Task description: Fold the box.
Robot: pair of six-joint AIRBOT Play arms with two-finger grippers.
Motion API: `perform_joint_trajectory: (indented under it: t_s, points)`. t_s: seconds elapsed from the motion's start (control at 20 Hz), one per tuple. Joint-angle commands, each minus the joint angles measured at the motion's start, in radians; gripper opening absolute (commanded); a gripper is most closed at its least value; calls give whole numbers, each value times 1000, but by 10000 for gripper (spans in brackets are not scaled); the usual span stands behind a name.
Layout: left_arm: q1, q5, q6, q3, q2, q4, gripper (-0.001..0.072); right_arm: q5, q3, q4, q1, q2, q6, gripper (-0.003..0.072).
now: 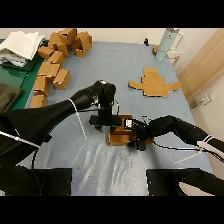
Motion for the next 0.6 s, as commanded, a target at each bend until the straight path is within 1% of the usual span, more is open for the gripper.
perform_joint_trajectory:
  t_s: [0.0, 0.1, 0.2, 0.35, 0.4, 0.45, 0.5, 0.55]
  points:
    - [110, -56, 147, 31, 0, -201, 439, 0, 0, 0, 1, 1, 0, 572]
    - [173, -56, 238, 33, 0, -322, 439, 0, 0, 0, 1, 1, 0, 572]
    - [227, -56, 360, 33, 0, -400, 438, 0, 0, 0, 1, 1, 0, 571]
    - [290, -60, 522, 33, 0, -381, 434, 0, 0, 0, 1, 1, 0, 572]
    - [306, -60, 580, 33, 0, -355, 305, 0, 0, 0, 1, 1, 0, 572]
    - [317, -53, 655, 33, 0, -325, 146, 0, 0, 0, 1, 1, 0, 572]
    - [327, -44, 737, 33, 0, -283, 13, 0, 0, 0, 1, 1, 0, 572]
    - [334, -28, 798, 33, 0, -229, 14, 0, 0, 0, 1, 1, 0, 571]
